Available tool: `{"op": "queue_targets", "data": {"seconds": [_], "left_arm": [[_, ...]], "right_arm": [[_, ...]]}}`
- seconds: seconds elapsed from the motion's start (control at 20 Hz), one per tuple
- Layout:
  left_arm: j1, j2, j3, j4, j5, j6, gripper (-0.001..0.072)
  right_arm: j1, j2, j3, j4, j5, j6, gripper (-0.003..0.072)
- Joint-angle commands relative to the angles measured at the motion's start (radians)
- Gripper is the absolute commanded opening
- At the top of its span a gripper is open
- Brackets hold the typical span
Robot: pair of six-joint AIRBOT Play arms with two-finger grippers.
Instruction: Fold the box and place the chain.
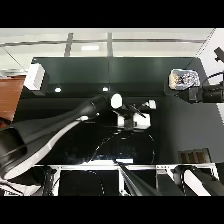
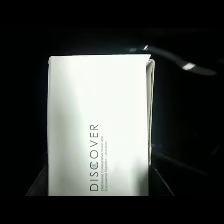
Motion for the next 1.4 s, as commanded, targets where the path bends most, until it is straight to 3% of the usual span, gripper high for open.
{"op": "queue_targets", "data": {"seconds": [0.0,0.2,0.35,0.6,0.8,1.0,1.2,1.35], "left_arm": [[0.110,0.072,0.001,0.215,-0.158,-0.301,0.0260],[0.331,0.163,-0.010,0.455,-0.362,-0.670,0.0260],[0.528,0.245,-0.082,0.500,-0.435,-0.801,0.0260],[0.924,0.409,-0.303,0.499,-0.366,-0.864,0.0261],[1.192,0.400,-0.315,0.451,-0.261,-0.856,0.0260],[1.313,0.333,-0.315,0.275,-0.070,-0.504,0.0260],[1.306,0.257,-0.315,0.226,0.082,-0.301,0.0260],[1.292,0.220,-0.305,0.229,0.179,-0.283,0.0260]], "right_arm": [[0.000,0.001,0.001,-0.001,0.000,0.000,0.0011],[0.000,0.001,0.001,-0.015,0.000,0.000,0.0011],[0.000,0.001,0.001,-0.035,0.001,0.000,0.0011],[0.000,0.001,-0.010,-0.045,0.000,0.000,0.0011],[0.000,0.001,-0.029,-0.033,-0.006,0.001,0.0011],[0.005,0.001,-0.051,-0.013,-0.023,0.069,0.0011],[0.040,0.001,-0.051,-0.014,-0.051,0.131,0.0012],[0.074,0.001,-0.052,-0.014,-0.092,0.157,0.0011]]}}
